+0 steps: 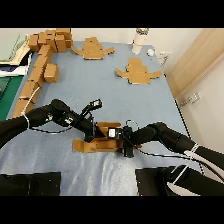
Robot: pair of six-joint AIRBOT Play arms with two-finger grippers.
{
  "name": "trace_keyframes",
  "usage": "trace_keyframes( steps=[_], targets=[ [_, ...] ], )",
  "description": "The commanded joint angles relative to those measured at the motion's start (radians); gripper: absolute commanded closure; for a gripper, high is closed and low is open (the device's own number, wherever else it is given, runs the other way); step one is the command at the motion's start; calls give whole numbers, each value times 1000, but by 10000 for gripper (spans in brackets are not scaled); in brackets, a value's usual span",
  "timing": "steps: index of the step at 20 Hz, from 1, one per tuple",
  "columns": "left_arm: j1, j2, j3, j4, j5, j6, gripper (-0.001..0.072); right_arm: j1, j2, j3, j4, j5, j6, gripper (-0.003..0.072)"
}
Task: Fold the box.
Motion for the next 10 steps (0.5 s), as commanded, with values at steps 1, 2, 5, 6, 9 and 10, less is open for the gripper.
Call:
trace_keyframes(
  steps=[1, 2, 5, 6, 9, 10],
  targets=[
    [0, 0, 0, -6, 4, 0, 694, 0, -1, 0, -3, 0, 0, 186],
    [0, 0, 0, -6, 4, 0, 694, 0, -1, 0, -3, 0, 0, 187],
    [0, 0, 0, -5, 4, 0, 694, 0, -1, 0, -3, 0, 0, 186],
    [0, 0, 0, -5, 5, -1, 694, 0, -1, 0, -3, 0, 0, 186],
    [0, 3, 0, -1, 5, -44, 692, 0, -1, 0, -4, 0, 0, 187],
    [0, 7, 1, 8, 5, -62, 689, 0, -1, 0, -4, 0, 0, 187]
  ],
)
